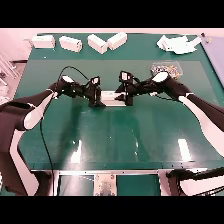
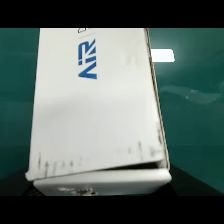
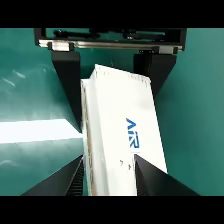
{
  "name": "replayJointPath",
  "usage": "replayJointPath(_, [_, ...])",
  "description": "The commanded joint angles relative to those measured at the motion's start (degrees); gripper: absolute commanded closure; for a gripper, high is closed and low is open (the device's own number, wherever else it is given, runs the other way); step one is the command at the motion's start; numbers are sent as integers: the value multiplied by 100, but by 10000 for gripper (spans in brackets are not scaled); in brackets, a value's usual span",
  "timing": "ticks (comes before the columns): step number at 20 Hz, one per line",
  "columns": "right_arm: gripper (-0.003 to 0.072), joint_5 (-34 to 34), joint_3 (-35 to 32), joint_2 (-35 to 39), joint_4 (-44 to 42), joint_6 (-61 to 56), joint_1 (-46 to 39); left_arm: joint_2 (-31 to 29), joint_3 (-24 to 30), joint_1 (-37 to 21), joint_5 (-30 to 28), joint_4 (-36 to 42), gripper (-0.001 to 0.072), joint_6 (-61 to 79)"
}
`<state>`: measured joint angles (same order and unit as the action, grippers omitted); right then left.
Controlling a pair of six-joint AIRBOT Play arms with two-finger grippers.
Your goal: Fold the box and place the chain.
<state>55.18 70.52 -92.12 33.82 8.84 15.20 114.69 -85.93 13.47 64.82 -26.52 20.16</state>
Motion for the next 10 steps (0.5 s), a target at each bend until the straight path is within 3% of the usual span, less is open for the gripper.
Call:
replayJointPath(1, [295,391,-83,-2,-612,319,-197,-4,0,-7,-31,-4,183,-20])
replayJointPath(3, [299,549,-83,-2,-935,505,-256,-4,0,-7,-31,-4,183,-20])
replayJointPath(4, [348,551,-83,-4,-1150,553,-260,-4,0,-7,-31,-4,183,-20])
replayJointPath(7, [627,531,-83,-83,-1502,776,-289,-4,0,-7,-28,-4,184,-20])
replayJointPath(10, [647,531,-79,-396,-1497,772,-319,-4,0,-7,-28,-4,184,-20])
